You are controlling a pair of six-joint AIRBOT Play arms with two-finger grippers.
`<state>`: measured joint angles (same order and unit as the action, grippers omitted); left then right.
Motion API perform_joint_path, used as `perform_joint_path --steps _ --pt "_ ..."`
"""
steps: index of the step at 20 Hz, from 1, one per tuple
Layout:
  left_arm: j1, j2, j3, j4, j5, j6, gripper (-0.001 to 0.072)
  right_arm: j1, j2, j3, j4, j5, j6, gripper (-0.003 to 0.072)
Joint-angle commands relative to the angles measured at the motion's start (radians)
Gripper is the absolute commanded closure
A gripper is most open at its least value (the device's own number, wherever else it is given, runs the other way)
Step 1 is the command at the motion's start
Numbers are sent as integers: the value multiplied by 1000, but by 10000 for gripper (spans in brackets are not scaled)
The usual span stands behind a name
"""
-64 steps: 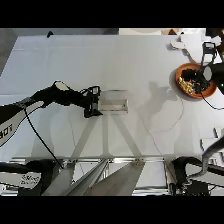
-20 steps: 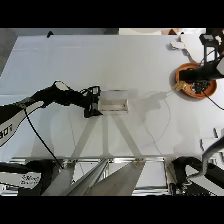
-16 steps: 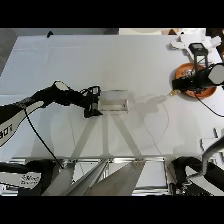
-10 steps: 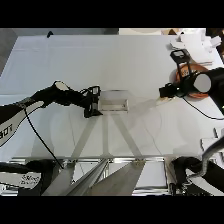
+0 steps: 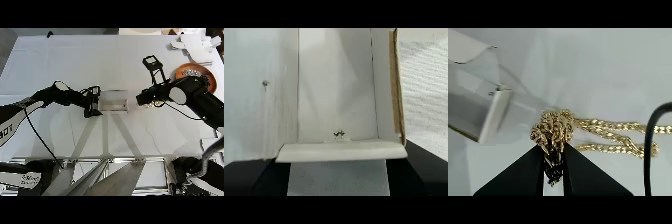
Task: Fold the box and place the chain.
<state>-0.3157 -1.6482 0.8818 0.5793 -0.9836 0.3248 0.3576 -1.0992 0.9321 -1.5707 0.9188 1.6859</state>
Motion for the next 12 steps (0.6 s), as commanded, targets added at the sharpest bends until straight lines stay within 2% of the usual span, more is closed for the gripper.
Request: perform_joint_path --steps 1,8,12 --pt "0 0 0 0 0 0 435 73 -17 0 8 -45 14 682" --pt "0 0 0 0 0 0 435 182 -23 0 9 -174 8 683" --pt "0 0 0 0 0 0 435 190 -101 7 85 -195 8 683"
